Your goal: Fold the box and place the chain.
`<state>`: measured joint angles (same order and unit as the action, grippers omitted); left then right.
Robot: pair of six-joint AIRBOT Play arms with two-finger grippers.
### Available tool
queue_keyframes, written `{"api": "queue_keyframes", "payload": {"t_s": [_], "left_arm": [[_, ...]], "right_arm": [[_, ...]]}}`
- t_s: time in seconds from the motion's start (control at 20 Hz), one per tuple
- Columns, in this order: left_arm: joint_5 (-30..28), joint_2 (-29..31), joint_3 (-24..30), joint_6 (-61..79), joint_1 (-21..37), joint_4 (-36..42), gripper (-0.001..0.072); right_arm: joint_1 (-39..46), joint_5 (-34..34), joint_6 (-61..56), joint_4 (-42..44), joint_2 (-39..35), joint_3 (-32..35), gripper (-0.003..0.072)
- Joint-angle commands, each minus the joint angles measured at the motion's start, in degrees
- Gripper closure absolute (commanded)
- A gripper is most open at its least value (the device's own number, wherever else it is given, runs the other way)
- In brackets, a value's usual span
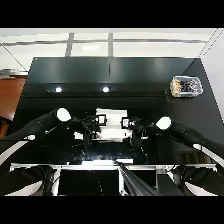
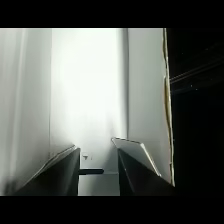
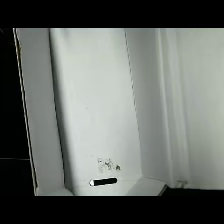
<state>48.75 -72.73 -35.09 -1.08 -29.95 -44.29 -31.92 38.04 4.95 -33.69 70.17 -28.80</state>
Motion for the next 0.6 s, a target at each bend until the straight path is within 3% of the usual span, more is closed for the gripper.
{"api": "queue_keyframes", "payload": {"t_s": [0.0, 0.05, 0.1, 0.15, 0.2, 0.35, 0.55], "left_arm": [[-0.3, 0.0, 0.0, -0.8, 0.0, 0.0, 0.0289], [-0.3, 0.0, 0.0, -0.9, 0.0, 0.0, 0.029], [-0.3, 0.2, 0.0, -0.9, 0.2, -0.1, 0.038], [-0.3, 0.7, 0.0, -0.9, 0.5, -0.5, 0.0555], [-0.3, 1.6, 0.0, -0.9, 1.2, -1.0, 0.0648], [1.1, 6.3, 0.0, -6.2, 5.6, -3.5, 0.068], [12.2, 14.1, 0.0, -8.7, 15.0, -3.5, 0.068]], "right_arm": [[0.0, -0.1, 0.0, 0.0, 0.0, 0.0, 0.0133], [0.0, -0.1, 0.0, 0.0, 0.0, 0.0, 0.0133], [0.0, -0.1, 0.0, 0.0, 0.0, 0.0, 0.0133], [0.0, -0.1, 0.0, 0.0, 0.0, 0.0, 0.0133], [0.0, -0.1, 0.0, 0.0, 0.0, 0.0, 0.0133], [0.0, -0.1, 0.0, 0.0, 0.0, 0.0, 0.0133], [0.0, -0.1, 0.0, 0.0, 0.0, 0.0, 0.0133]]}}
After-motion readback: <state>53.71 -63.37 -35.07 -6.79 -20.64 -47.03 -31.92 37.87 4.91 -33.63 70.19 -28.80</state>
